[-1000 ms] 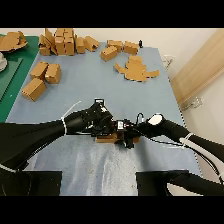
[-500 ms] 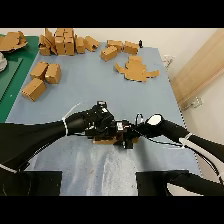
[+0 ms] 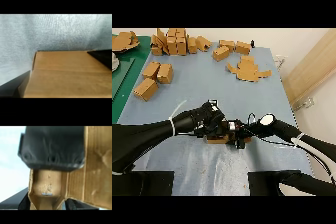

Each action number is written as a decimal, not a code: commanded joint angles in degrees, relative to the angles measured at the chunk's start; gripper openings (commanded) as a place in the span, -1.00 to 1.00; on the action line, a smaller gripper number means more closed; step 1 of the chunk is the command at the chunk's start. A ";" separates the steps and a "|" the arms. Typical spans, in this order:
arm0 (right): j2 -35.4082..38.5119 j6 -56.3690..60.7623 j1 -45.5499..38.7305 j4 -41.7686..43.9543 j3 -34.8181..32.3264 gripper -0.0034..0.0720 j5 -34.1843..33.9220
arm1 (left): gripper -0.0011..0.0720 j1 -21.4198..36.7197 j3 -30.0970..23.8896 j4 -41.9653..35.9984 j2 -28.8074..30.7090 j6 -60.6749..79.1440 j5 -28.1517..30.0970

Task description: Fold the box.

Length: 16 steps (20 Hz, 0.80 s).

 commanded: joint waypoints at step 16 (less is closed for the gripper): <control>0.00 0.04 0.02 0.00 0.02 0.43 -0.02 | 0.30 -0.09 -0.61 3.58 -1.05 0.26 -2.12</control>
